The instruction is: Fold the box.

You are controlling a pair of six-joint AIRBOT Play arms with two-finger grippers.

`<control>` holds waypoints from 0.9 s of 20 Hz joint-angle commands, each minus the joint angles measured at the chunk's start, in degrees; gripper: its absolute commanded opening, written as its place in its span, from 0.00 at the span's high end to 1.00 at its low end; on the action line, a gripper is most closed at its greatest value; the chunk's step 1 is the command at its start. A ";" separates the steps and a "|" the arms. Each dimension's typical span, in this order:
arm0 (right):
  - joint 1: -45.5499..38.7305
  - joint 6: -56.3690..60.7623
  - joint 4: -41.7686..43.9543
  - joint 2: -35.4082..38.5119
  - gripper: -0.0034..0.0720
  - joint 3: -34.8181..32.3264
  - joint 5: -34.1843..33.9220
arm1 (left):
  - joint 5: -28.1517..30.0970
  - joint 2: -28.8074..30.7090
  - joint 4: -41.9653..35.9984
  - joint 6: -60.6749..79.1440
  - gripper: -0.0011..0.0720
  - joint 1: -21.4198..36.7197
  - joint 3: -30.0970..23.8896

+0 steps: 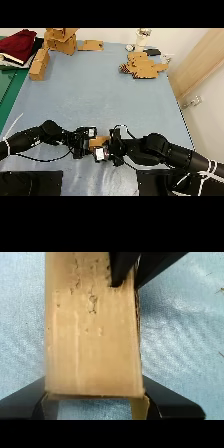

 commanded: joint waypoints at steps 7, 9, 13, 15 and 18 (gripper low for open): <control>0.07 -0.02 0.55 -1.11 0.86 0.15 -0.35 | 0.02 0.02 0.00 -0.04 0.53 0.02 0.02; 0.07 -0.02 1.62 -1.14 0.86 0.13 -0.46 | 0.02 0.02 -0.02 -0.02 0.53 0.02 0.02; 0.04 0.11 1.60 0.72 0.78 0.63 -0.92 | 0.00 0.02 0.00 -0.02 0.53 0.02 0.02; 0.04 0.76 1.60 2.93 0.35 0.81 -0.98 | 0.02 0.02 0.00 -0.02 0.53 0.02 0.02; -0.11 6.51 1.40 4.70 0.35 0.92 -3.56 | 0.00 0.02 0.00 -0.02 0.53 0.02 0.02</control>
